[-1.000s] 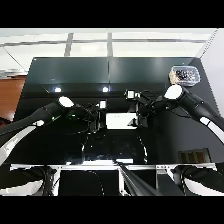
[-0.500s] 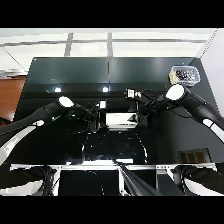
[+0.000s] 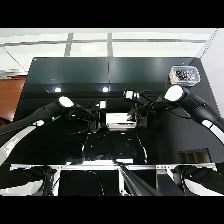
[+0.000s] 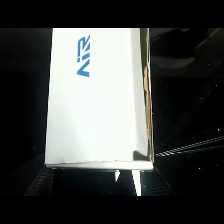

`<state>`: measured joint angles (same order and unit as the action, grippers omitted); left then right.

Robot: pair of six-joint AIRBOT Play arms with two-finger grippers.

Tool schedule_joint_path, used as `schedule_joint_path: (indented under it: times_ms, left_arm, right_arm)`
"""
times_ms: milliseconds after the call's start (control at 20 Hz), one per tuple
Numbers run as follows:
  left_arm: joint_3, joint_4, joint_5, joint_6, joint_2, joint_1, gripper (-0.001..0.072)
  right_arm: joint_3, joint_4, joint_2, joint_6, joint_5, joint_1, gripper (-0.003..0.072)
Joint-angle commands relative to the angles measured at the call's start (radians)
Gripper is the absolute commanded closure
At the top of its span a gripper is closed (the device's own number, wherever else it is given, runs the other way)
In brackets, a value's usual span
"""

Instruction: Fold the box and place the chain.

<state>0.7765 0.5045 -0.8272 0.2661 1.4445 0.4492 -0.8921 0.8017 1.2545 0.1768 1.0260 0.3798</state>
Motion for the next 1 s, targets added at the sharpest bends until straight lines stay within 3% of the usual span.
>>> schedule_joint_path:
  times_ms: [0,600,650,950]
  left_arm:
    - [0.001,0.0,0.0,-0.001,0.001,0.001,0.0302]
    - [0.001,0.0,0.0,-0.001,0.001,0.001,0.0302]
    - [0.001,0.0,0.0,-0.001,0.001,0.001,0.0302]
    - [0.001,0.0,0.0,-0.001,0.001,0.001,0.0302]
  right_arm:
    - [0.0,0.014,-0.001,0.003,0.002,0.005,0.0442]
    - [0.0,0.02,-0.001,0.032,0.002,0.006,0.0446]
    - [0.0,0.022,-0.001,0.032,0.005,0.006,0.0556]
    - [0.0,0.023,-0.001,0.032,0.012,0.006,0.0555]
